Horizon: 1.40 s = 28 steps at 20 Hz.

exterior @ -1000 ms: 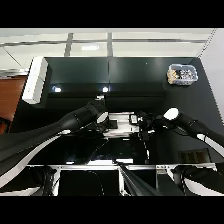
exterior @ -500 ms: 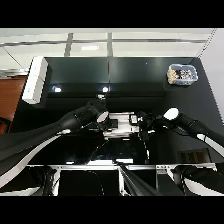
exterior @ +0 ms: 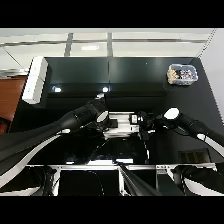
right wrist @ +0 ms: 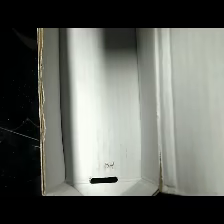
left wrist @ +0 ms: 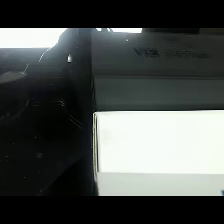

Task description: Fold the box and place the chain.

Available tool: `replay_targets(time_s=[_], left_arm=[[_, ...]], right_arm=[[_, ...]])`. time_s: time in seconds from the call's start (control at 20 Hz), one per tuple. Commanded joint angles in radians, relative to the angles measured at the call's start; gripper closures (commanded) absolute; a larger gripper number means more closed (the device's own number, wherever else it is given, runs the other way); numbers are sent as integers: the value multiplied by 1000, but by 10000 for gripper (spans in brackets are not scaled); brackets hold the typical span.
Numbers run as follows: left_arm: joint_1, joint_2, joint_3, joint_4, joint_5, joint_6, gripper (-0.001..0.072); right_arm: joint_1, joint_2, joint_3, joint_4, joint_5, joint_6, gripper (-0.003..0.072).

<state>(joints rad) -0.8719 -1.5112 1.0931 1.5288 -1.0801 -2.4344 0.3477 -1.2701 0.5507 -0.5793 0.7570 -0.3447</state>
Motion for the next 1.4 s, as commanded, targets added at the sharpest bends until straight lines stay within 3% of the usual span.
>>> replay_targets(time_s=[0.0, 0.35, 0.45, 0.55, 0.75, 0.95, 1.0, 1.05, 1.1, 1.35], left_arm=[[0, 0, 1, -4, 14, 0, 683], [0, 0, 1, -4, 11, 3, 684], [0, 0, 1, 0, -2, 4, 684], [3, 0, 1, 0, -6, 24, 684], [4, 1, 3, 2, -28, 52, 684], [4, 1, 3, 0, -27, 52, 683], [4, 1, 3, 0, -27, 52, 683], [4, 1, 3, 0, -27, 52, 683], [4, 1, 3, 0, -27, 52, 683], [4, 1, 3, 0, -10, 52, 683]], right_arm=[[1, 0, 0, 2, 2, -1, 490], [1, 0, 0, 21, -4, 0, 475], [1, 2, 0, 25, -10, 32, -20], [1, 32, 0, -10, 6, 72, -20], [0, 140, 0, -219, 89, 163, -19], [1, 164, 0, -193, 107, 169, -17], [2, 164, 0, -163, 107, 169, 81], [2, 164, 0, -146, 107, 167, 348], [2, 164, 0, -140, 108, 163, 485], [5, 151, 0, -47, 129, 161, 491]])
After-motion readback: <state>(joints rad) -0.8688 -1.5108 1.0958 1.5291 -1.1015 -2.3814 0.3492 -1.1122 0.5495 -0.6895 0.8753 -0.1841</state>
